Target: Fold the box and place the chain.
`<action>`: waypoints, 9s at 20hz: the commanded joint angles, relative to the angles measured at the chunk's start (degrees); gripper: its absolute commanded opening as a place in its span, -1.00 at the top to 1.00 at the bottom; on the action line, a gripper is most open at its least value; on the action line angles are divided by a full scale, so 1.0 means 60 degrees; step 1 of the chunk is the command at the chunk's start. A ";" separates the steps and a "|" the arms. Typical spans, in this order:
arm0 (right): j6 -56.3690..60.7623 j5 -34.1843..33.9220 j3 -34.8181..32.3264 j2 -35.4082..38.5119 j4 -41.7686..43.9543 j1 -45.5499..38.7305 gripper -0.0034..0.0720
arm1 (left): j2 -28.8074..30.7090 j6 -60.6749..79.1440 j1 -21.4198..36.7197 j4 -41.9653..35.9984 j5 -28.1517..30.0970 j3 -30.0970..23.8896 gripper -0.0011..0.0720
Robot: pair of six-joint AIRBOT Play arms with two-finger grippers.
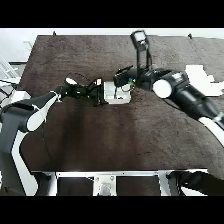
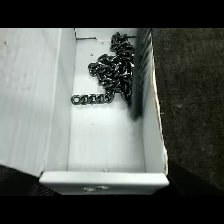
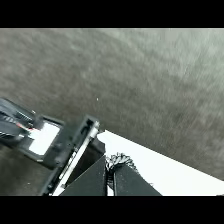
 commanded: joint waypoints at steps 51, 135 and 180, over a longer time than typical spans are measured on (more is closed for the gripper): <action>-0.2295 0.1293 0.1807 0.0874 0.0914 -0.2827 0.89 | -0.0004 0.0004 0.0000 0.0000 0.0000 -0.0004 -0.52; 0.1020 -0.0444 0.1428 -0.4564 -0.0313 -0.3322 -0.18 | -0.0004 0.0004 0.0000 0.0000 0.0000 -0.0004 -0.52; -0.0634 0.2732 0.2958 0.2342 -0.1687 0.0251 0.89 | -0.0004 0.0004 0.0000 0.0000 0.0000 -0.0004 -0.52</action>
